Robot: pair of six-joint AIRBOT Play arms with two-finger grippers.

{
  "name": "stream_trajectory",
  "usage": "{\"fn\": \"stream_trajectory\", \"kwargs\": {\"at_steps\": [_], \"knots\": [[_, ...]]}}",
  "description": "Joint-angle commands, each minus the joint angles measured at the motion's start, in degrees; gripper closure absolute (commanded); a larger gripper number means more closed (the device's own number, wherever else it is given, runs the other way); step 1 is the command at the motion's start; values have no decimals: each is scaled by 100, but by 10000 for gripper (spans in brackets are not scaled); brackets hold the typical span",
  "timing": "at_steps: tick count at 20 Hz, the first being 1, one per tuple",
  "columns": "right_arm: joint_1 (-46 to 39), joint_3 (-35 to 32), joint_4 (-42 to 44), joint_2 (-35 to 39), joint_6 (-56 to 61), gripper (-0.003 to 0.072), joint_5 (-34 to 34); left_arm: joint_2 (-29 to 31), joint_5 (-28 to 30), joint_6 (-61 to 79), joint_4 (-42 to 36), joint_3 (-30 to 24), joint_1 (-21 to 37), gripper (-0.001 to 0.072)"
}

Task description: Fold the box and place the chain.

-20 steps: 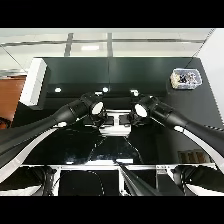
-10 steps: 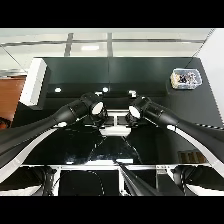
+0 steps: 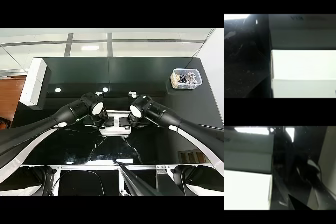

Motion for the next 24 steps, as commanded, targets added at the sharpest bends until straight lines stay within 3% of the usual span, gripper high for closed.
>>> {"fn": "stream_trajectory", "kwargs": {"at_steps": [1, 5, 8, 10, 11, 12, 15, 17, 20, 24], "knots": [[-7, 35, -157, 507, -485, 299, -9, 0, 7, -7, -2, 2, 2, 686], [-214, 144, -741, 1628, -645, 299, 238, 0, 4, -7, 0, 2, 4, 686], [-789, 144, -2319, 2122, -682, 299, 398, 0, 4, -7, 2, 2, 4, 686], [-1620, 57, -2955, 2096, -688, 298, -72, 0, 11, -7, 0, 2, 4, 686], [-2120, -39, -2959, 2055, -737, 148, -544, 0, 11, -7, 0, 2, 4, 686], [-2671, -127, -2896, 1950, -872, -34, -1051, 0, 11, -7, 0, 2, 4, 686], [-4140, -46, -2455, 1351, -946, -34, -2072, 0, 4, -7, -2, 2, 2, 686], [-4946, 415, -1770, 774, -949, -34, -2304, 0, -11, -7, -2, 2, 2, 686], [-5565, 1622, -1303, -313, -940, -34, -1976, 0, 17, -7, 20, 2, 4, 686], [-5733, 3613, -1064, -1862, -634, -34, -892, 0, 9, -4, 20, 2, 2, 686]]}}
